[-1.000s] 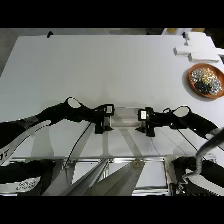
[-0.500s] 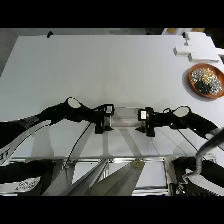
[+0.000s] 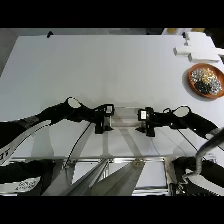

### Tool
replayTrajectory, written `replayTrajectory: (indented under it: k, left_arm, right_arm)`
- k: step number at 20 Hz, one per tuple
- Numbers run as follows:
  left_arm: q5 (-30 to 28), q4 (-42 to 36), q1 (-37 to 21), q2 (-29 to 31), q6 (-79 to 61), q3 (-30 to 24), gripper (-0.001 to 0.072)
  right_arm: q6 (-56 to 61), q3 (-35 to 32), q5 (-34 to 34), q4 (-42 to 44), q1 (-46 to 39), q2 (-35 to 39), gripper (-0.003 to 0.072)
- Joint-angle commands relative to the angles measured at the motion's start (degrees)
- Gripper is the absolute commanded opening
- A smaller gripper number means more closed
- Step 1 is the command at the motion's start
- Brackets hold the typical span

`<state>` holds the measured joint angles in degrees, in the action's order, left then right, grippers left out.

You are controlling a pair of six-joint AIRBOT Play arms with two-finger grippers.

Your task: Fold the box and place the chain.

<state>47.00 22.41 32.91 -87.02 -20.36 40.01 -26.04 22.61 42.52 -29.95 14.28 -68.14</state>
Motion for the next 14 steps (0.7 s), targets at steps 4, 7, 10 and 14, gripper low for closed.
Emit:
replayTrajectory:
  k: [4,7,10,14]
  left_arm:
    - [0.00,0.00,0.04,-0.02,0.00,-0.04,0.0035]
    - [-0.02,0.07,0.04,-0.02,0.00,-0.04,0.0035]
    - [-0.04,0.07,0.04,-0.02,0.00,-0.04,0.0035]
    - [-0.02,0.07,0.04,-0.02,0.02,-0.04,0.0035]
  right_arm:
    - [9.90,0.00,0.22,-8.55,0.00,2.45,0.0697]
    - [20.44,0.00,0.90,-19.17,-0.02,7.19,0.0696]
    - [27.91,0.00,4.37,-27.91,-0.02,12.96,0.0689]
    - [32.24,0.00,6.54,-29.90,0.00,22.14,0.0487]
